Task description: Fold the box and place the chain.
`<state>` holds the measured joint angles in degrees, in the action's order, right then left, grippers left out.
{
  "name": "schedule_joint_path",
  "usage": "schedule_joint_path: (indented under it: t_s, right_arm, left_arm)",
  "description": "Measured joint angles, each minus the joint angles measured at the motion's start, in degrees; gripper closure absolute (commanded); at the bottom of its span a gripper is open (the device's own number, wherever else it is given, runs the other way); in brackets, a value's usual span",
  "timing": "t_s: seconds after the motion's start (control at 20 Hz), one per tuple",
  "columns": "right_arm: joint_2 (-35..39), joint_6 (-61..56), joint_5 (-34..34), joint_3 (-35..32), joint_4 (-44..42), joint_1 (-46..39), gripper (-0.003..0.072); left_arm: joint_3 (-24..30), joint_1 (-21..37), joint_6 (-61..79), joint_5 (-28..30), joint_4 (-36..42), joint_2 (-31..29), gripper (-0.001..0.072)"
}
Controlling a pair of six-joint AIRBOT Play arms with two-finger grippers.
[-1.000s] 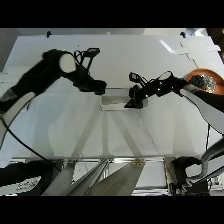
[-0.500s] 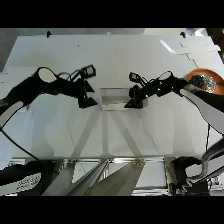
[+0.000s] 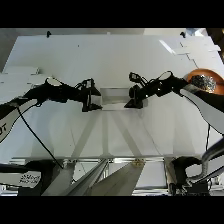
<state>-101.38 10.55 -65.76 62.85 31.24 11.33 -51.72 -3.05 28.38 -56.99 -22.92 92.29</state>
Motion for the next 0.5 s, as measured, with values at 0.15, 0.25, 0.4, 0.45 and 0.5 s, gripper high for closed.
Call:
schedule_joint_path:
  t_s: [0.15, 0.25, 0.4, 0.45, 0.5]
  right_arm:
    - [0.0, 0.0, 0.2, 0.0, -0.1, 0.0, 0.0253]
    - [0.0, 0.0, 0.2, 0.0, -0.1, 0.0, 0.0253]
    - [0.0, 0.0, 0.1, 0.0, 0.0, 0.0, 0.0253]
    - [0.0, 0.0, 0.1, 0.0, 0.0, 0.0, 0.0253]
    - [0.0, 0.0, 0.0, 0.0, 0.0, 0.0, 0.0253]
  left_arm:
    - [0.0, 0.9, 1.9, -0.4, 2.4, 0.9, 0.0007]
    - [0.0, 1.2, 3.0, -0.7, 3.2, 1.1, 0.0008]
    - [0.0, 1.2, 4.1, -0.8, 3.7, 1.3, 0.0008]
    - [0.0, 1.0, 4.3, -0.7, 3.8, 1.4, 0.0009]
    - [0.0, 0.9, 4.4, -0.7, 3.9, 1.4, 0.0009]
